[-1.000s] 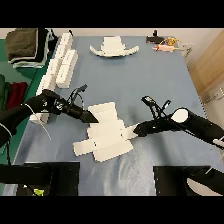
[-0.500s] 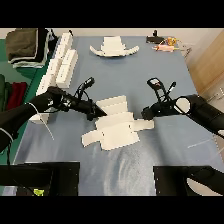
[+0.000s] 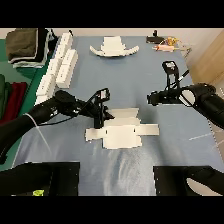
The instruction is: Fold the box.
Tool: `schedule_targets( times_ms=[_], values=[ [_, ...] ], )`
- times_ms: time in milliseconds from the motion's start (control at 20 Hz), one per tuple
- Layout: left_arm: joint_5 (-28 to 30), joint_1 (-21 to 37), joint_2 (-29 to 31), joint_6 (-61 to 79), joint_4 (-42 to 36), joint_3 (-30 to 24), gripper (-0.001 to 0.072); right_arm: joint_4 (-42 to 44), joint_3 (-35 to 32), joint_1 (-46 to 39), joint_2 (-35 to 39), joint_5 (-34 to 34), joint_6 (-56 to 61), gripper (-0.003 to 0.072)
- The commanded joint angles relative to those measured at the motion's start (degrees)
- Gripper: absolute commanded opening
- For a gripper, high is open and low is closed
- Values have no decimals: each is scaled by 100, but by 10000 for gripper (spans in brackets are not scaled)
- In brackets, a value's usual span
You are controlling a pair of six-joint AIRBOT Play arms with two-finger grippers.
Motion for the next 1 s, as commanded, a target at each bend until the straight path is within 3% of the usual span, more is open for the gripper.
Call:
schedule_targets(
  times_ms=[0, 250, 750, 950],
  values=[
    [756, -354, 485, 688, -468, -476, 12, -181, 42, -63, 7, 0, 350, 365],
    [1062, -544, 538, 1152, -1049, -977, 12, -118, 42, -63, 4, 0, 487, 365],
    [1255, -546, 492, 1318, -1099, -1207, 12, 33, 42, -61, 4, 0, 525, 365],
    [1388, -544, 813, 2323, -1941, -1204, 12, 118, 42, -61, 4, 0, 527, 365]
  ],
)
